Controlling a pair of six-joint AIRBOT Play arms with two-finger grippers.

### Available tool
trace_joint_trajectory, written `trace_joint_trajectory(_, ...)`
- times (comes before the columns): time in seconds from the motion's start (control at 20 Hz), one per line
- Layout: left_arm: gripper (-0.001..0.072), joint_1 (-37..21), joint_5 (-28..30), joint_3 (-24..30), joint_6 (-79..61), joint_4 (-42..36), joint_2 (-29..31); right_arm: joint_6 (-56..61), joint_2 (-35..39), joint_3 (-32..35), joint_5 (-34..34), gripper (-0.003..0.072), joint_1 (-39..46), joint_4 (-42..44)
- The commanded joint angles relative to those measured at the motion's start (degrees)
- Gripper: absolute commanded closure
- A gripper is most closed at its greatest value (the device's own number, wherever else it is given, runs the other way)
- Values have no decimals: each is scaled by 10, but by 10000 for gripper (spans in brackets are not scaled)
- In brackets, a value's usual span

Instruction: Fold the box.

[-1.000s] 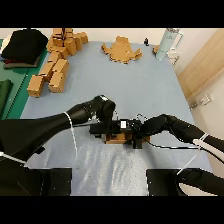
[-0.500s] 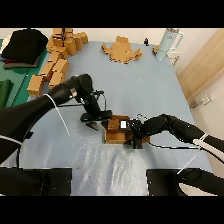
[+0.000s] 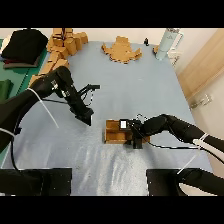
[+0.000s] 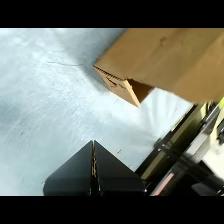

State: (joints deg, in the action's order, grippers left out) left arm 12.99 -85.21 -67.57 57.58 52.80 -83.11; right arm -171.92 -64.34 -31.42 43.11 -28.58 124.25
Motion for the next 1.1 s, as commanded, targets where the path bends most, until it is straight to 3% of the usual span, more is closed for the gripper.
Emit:
trace_joint_trajectory(0.0, 700, 2, 64, 90, -135, -28, 49, 0, 0, 0, 0, 162, 0, 0)
trace_joint_trajectory(0.15, 699, 30, 208, 217, -198, -28, 134, 0, 0, 0, 0, 162, 0, 0)
trace_joint_trajectory(0.3, 666, 24, 323, 312, -381, -102, 172, 0, 0, 0, 0, 162, 0, 0)
trace_joint_trajectory(0.35, 258, 25, 349, 337, -470, -140, 170, 0, 0, 0, 0, 162, 0, 0)
trace_joint_trajectory(0.4, 34, 28, 387, 358, -549, -186, 167, 0, 0, 0, 0, 162, 0, 0)
trace_joint_trajectory(0.55, 32, 38, 449, 382, -706, -256, 165, 0, 0, 0, 0, 162, 0, 0)
trace_joint_trajectory(0.7, 31, 61, 464, 382, -794, -276, 162, 0, 0, 0, 0, 162, 0, 0)
trace_joint_trajectory(1.05, 14, 122, 493, 377, -822, -311, 130, 0, 0, 0, 0, 162, 0, 0)
